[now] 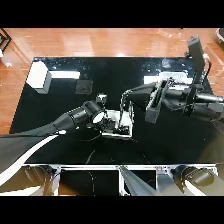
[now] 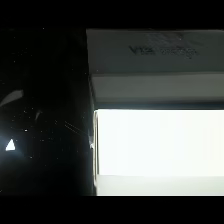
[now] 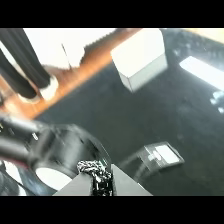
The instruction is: Fold the box and place the chain.
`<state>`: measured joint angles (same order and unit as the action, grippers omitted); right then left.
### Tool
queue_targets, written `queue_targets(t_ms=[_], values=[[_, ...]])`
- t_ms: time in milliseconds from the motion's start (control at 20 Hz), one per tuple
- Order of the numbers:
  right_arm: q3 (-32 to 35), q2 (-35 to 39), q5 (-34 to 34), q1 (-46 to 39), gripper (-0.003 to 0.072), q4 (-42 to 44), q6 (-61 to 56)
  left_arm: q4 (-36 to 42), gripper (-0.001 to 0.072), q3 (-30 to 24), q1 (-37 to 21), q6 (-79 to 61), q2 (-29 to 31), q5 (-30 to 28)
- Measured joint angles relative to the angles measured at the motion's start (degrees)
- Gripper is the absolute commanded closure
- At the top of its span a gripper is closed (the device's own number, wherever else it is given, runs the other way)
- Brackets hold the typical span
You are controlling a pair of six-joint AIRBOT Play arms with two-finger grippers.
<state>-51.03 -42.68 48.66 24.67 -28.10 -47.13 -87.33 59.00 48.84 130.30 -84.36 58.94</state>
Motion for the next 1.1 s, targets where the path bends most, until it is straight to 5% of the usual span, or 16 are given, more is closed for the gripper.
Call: queue_targets(t_ms=[350, 800, 950, 1100], values=[[-0.2, -1.6, -0.1, 0.0, 0.067, 1.7, -0.6, 0.0, 0.0687, 0.0, 0.0, 0.0, 0.0, 0.0], [12.3, -7.8, -1.3, 2.5, 0.0665, -5.6, -5.8, 0.0, 0.0686, 0.0, 0.0, 0.0, 0.0, -0.2], [13.4, -9.5, -3.3, 4.4, 0.0095, -4.9, -7.1, 0.4, 0.0686, 0.0, 0.0, 0.0, 0.0, -0.3], [13.8, -9.6, -1.8, 3.3, 0.0075, -4.8, -8.9, 0.8, 0.0686, 0.0, 0.0, 0.0, 0.0, -0.3]])
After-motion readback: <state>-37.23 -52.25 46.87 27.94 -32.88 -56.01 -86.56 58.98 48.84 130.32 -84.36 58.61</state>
